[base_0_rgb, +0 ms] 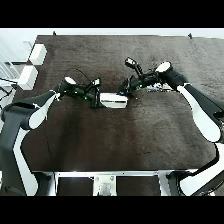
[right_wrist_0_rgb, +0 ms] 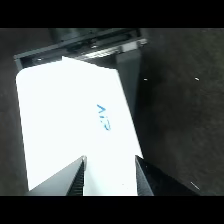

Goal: Fold the box and place the chain.

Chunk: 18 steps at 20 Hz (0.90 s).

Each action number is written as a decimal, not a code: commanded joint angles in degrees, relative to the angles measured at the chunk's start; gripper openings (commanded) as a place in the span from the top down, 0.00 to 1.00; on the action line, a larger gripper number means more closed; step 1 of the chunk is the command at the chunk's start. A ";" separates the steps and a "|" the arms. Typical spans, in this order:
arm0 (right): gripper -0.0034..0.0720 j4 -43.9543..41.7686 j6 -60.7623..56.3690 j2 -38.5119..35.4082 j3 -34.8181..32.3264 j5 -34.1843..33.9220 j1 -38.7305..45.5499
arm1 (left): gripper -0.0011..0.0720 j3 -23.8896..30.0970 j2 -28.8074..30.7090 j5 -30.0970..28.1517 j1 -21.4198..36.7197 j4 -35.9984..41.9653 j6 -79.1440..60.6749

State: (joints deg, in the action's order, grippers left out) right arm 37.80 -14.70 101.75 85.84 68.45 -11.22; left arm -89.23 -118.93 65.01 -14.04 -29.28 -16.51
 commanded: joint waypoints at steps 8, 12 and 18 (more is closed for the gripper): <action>0.44 0.92 -0.48 -0.02 1.66 2.75 -1.55 | 0.74 -0.07 0.02 -0.02 0.02 0.00 0.00; 0.27 4.48 -0.52 0.17 1.66 1.68 -1.55 | 0.74 -0.07 0.02 0.00 0.02 0.00 0.00; 0.27 5.60 -0.44 0.87 1.66 0.94 -2.64 | 0.74 -0.07 0.02 -0.02 0.02 0.00 0.00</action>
State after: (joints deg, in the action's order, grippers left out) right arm 42.13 -15.22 102.41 87.46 70.08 -13.19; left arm -89.23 -118.91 65.01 -14.04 -29.28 -16.49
